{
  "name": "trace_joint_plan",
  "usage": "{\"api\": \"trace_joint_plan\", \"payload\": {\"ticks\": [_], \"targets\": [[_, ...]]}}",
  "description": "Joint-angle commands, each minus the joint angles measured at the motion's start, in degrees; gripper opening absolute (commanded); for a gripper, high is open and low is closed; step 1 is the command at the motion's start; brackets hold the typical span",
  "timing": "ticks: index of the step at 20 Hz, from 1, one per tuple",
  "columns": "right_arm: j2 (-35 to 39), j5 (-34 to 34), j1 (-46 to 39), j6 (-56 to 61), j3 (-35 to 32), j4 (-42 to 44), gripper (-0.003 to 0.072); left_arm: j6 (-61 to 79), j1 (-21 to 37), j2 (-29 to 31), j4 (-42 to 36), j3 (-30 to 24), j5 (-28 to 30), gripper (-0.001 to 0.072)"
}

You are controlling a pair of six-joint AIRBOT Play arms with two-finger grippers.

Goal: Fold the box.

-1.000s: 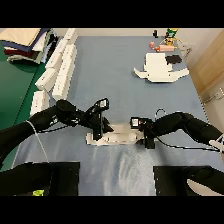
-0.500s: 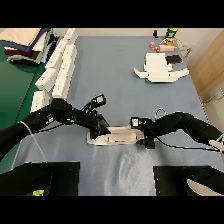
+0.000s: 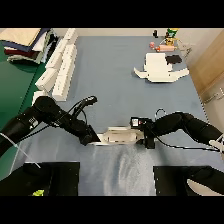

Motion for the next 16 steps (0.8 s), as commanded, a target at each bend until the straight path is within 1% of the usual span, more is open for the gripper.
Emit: {"api": "trace_joint_plan", "payload": {"ticks": [1,2,3,4,7,9,11,16], "targets": [[-0.04,0.02,0.00,0.00,0.00,-0.02,0.0505,-9.94,-10.34,0.79,-10.19,0.07,15.47,0.0011],[-0.04,0.02,0.00,0.00,0.00,-0.04,0.0505,-10.75,-12.90,0.55,-12.31,0.24,22.25,0.0011],[-0.04,0.02,0.00,0.00,0.00,-0.02,0.0505,-12.31,-14.14,-0.04,-13.73,0.55,27.69,0.0011],[-0.04,0.02,0.00,0.00,0.00,-0.02,0.0505,-14.16,-14.25,-0.98,-14.60,0.79,31.28,0.0011],[-0.04,0.02,0.00,0.00,0.00,-0.04,0.0505,-18.99,-14.12,-4.87,-14.60,0.90,37.66,0.0011],[-0.04,0.02,0.00,0.00,0.00,-0.09,0.0505,-21.51,-14.10,-7.89,-14.62,0.92,41.11,0.0011],[-0.04,0.02,0.00,0.00,0.00,-0.11,0.0505,-24.28,-14.10,-10.73,-14.60,0.92,42.97,0.0011],[-0.04,0.00,0.00,0.00,0.00,-0.11,0.0505,-27.91,-14.10,-16.20,-14.32,0.90,43.12,0.0010]]}}
